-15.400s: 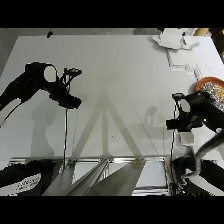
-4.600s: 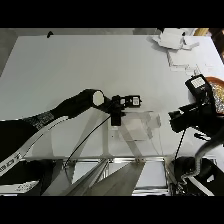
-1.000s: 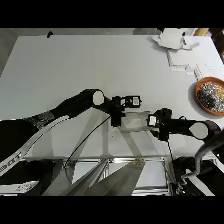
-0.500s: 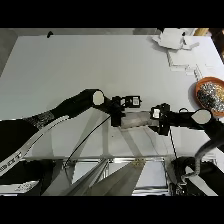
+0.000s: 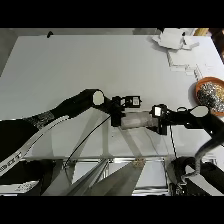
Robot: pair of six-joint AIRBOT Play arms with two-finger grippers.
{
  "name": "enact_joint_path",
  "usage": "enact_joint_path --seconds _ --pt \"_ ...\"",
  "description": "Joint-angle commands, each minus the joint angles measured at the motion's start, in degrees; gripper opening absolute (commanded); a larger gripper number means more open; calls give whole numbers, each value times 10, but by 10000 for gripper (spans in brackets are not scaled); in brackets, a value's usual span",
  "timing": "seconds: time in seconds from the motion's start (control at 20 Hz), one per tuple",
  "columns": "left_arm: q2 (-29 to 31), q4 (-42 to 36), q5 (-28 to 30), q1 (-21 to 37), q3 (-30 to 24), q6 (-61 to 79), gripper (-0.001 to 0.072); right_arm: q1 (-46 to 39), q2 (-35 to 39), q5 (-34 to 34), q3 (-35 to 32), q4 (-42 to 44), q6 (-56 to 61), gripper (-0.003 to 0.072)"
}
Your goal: Fold the box and place the chain.
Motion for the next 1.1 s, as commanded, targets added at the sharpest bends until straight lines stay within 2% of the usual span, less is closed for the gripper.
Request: enact_joint_path --seconds 0.0,0.25,0.8,0.85,1.0,1.05 --pt "0 0 1 0 0 0 11 -1 -33 26 0 9 -19 688" --pt "0 0 1 0 0 0 11 -1 -36 28 0 1 -19 637" --pt "0 0 1 0 0 0 11 -1 -73 13 0 10 -37 630" --pt "0 0 1 0 0 0 11 -1 -77 10 0 13 -37 577" --pt "0 0 1 0 0 0 11 -1 -81 -1 0 21 -37 513" --pt "0 0 1 0 0 0 11 -2 -81 -2 0 21 -37 463"
